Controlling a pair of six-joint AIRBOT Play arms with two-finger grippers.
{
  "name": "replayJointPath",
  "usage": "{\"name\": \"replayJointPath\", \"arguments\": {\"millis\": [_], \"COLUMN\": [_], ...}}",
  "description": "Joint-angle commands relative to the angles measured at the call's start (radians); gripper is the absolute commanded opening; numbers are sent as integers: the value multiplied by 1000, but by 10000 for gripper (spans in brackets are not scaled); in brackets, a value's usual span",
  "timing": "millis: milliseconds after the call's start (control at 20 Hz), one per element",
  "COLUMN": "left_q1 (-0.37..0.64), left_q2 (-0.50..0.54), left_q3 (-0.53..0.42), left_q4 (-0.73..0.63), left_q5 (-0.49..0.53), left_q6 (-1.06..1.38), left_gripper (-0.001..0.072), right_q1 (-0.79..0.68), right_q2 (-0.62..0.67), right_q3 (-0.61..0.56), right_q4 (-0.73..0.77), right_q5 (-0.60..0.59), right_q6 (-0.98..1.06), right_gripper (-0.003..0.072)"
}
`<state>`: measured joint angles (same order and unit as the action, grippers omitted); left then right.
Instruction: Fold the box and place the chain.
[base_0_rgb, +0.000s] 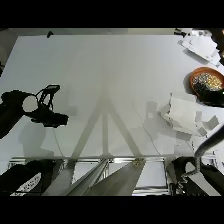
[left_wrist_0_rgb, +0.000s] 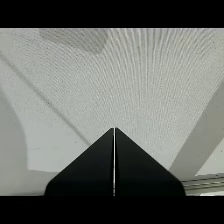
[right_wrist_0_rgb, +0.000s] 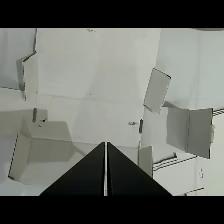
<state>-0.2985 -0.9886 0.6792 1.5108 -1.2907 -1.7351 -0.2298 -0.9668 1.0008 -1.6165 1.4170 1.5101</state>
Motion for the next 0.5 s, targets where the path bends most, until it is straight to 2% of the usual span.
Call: {"name": "replayJointPath", "arguments": {"millis": [0,250,300,400,450], "left_q1": [-1,-1,-1,-1,-1], "left_q2": [1,1,1,1,1], "left_q3": [0,0,0,0,0], "left_q4": [0,0,0,0,0], "left_q5": [0,0,0,0,0], "left_q6": [0,0,0,0,0], "left_gripper": [12,12,12,12,12], "right_q1": [-1,-1,-10,-69,-110], "right_q2": [-1,-27,-53,-118,-158], "right_q3": [-1,0,0,3,6], "right_q4": [-80,-337,-386,-394,-392], "right_q5": [-1,-48,-45,-29,0], "right_q6": [54,86,86,82,78], "right_gripper": [6,18,62,88,250]}}
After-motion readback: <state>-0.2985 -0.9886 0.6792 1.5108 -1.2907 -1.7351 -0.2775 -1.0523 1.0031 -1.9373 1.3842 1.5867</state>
